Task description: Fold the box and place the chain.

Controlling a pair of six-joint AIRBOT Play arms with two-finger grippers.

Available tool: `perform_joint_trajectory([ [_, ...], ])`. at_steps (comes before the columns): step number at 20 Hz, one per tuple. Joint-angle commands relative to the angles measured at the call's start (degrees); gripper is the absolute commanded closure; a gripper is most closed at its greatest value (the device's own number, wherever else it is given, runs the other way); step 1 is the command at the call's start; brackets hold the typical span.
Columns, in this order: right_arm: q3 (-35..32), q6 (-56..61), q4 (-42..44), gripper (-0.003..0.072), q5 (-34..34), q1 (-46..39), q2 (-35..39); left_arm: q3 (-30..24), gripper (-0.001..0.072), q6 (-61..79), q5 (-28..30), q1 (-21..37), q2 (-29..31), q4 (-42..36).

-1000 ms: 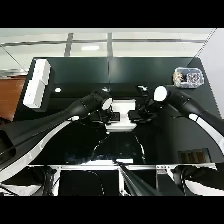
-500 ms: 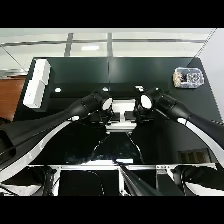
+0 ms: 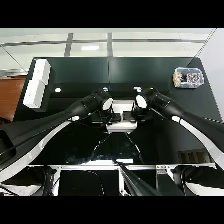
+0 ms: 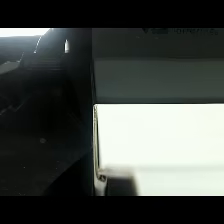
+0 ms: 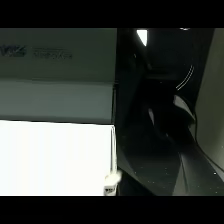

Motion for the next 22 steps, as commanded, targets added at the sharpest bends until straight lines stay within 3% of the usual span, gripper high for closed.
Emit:
perform_joint_trajectory([
  [1, 0.1, 0.4, -0.5, 0.0663, 0.7, 0.1, -0.4, 0.0, 0.0682, 0.0, -0.2, 0.0, 0.0, 0.2],
  [9, 0.1, -0.5, -0.3, 0.0649, 1.9, 0.1, -0.3, 0.0, 0.0681, 0.0, -0.3, 0.0, 0.0, 0.2],
  [11, 0.1, -0.5, -0.7, 0.043, 2.2, 0.1, -0.3, 0.0, 0.0681, 0.0, -0.7, 0.0, 0.0, 0.2],
  [12, 0.1, -0.5, -1.2, 0.0404, 3.0, 0.0, -0.3, 0.0, 0.0682, 0.0, -0.9, 0.0, 0.0, 0.2],
  [22, 0.1, -0.5, 2.1, 0.0405, 0.7, -0.2, -0.3, 0.0, 0.0681, 0.0, -0.8, 0.0, 0.0, 0.3],
])
